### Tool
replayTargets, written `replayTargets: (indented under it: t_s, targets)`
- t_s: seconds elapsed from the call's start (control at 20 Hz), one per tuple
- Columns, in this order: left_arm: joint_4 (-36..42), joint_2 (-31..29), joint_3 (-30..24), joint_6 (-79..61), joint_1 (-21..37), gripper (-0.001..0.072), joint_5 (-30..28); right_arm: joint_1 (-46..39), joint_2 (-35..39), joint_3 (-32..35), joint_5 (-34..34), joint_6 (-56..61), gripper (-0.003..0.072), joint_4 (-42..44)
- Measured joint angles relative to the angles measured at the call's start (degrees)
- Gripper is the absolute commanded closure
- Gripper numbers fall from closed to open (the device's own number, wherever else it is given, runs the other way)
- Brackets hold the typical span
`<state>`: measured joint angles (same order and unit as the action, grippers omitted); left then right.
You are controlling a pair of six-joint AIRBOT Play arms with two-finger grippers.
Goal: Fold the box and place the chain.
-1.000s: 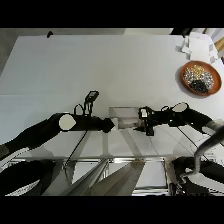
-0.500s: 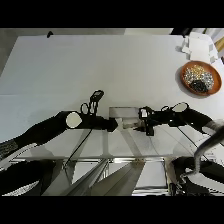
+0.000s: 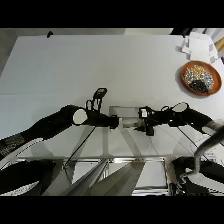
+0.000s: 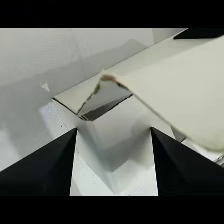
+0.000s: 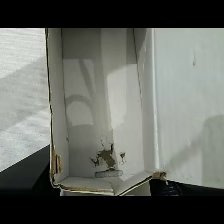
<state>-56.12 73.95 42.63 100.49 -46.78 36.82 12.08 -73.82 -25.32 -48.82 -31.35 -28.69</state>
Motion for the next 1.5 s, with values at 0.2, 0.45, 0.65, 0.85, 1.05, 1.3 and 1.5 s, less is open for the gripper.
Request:
replayTargets:
  t_s: [0.2,0.45,0.65,0.85,1.05,1.3,1.5]
  targets:
    - [-4.8,1.0,0.8,5.6,-0.4,0.0207,3.7,0.0,0.0,0.0,0.0,0.0,0.0348,0.0]
    - [-11.0,2.0,5.7,12.6,-0.7,0.0207,7.8,0.0,0.0,0.0,0.0,0.0,0.0348,0.0]
    - [-13.8,4.0,9.2,15.4,-1.6,0.0207,12.1,0.0,0.0,0.0,0.0,0.0,0.0348,0.0]
    - [-17.2,7.4,14.6,19.3,-2.3,0.0241,19.8,0.0,0.0,0.0,0.0,0.0,0.0348,0.0]
    - [-19.7,9.9,19.7,25.2,-2.8,0.0286,25.0,0.0,0.0,0.0,0.0,0.0,0.0348,0.0]
    - [-22.6,14.0,25.1,30.5,-4.0,0.0301,32.0,0.0,0.0,0.0,0.0,0.0,0.0348,0.0]
    - [-24.3,17.9,28.9,33.4,-5.2,0.0304,35.8,0.0,0.0,0.0,0.0,0.0,0.0348,0.0]
